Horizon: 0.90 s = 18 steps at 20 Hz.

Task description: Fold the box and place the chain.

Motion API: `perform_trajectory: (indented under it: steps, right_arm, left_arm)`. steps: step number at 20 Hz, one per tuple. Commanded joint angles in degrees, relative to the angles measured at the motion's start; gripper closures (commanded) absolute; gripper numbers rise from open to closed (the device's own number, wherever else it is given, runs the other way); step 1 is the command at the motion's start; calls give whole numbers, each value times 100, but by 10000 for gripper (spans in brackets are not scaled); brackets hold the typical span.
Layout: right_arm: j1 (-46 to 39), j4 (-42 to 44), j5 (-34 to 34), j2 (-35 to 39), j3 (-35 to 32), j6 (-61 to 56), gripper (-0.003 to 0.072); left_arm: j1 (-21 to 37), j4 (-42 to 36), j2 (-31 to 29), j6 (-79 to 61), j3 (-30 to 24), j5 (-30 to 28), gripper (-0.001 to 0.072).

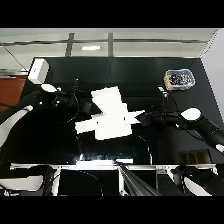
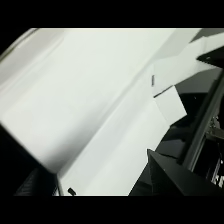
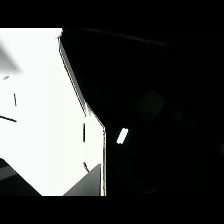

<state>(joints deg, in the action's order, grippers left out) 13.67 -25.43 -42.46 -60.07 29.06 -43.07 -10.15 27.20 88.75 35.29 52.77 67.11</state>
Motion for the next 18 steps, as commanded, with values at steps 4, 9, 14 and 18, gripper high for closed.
perform_trajectory:
  steps: [4, 9, 14, 18]
  right_arm:
    - [2, -11, -127, 4, -2, 0, 672]
    - [2, -11, -127, 4, -2, -2, 672]
    - [2, -11, -125, 4, -2, 0, 672]
    - [2, -11, -125, 4, -2, -2, 672]
  left_arm:
    - [-9, -37, 918, -1191, 680, 1414, 113]
    - [129, 234, 1152, -1246, 977, 1746, 356]
    - [188, 581, 1152, -1239, 979, 1764, 399]
    - [142, 579, 1152, -1270, 981, 1711, 672]
